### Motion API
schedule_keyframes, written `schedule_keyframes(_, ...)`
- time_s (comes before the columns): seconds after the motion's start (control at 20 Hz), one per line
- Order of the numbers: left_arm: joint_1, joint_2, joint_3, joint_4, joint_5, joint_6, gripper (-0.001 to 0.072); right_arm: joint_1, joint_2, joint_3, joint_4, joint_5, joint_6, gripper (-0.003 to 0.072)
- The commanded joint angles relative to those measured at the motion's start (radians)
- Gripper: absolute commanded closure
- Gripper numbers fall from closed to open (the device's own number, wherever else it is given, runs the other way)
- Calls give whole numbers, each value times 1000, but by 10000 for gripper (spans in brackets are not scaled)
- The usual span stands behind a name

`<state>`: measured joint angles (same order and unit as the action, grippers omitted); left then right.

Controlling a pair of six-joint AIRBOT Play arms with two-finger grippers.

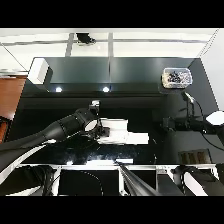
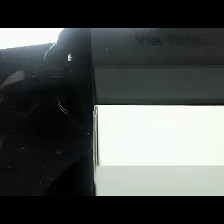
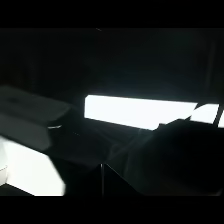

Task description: Fold the box and place the chain.

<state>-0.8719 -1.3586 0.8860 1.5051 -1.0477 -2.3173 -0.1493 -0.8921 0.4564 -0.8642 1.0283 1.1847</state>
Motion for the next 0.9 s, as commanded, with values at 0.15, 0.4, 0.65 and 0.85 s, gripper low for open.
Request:
schedule_keyframes(0.15,1,0,0,1,0,-1,681,59,-140,-90,68,121,172,669)
schedule_keyframes(0.4,1,0,0,1,-1,-1,681,275,-313,-77,345,28,-6,669)
schedule_keyframes(0.65,1,0,0,1,-2,-1,681,297,-325,-10,400,69,-132,423)
schedule_keyframes(0.85,1,0,0,1,-1,-1,681,297,-325,53,404,134,-220,94)
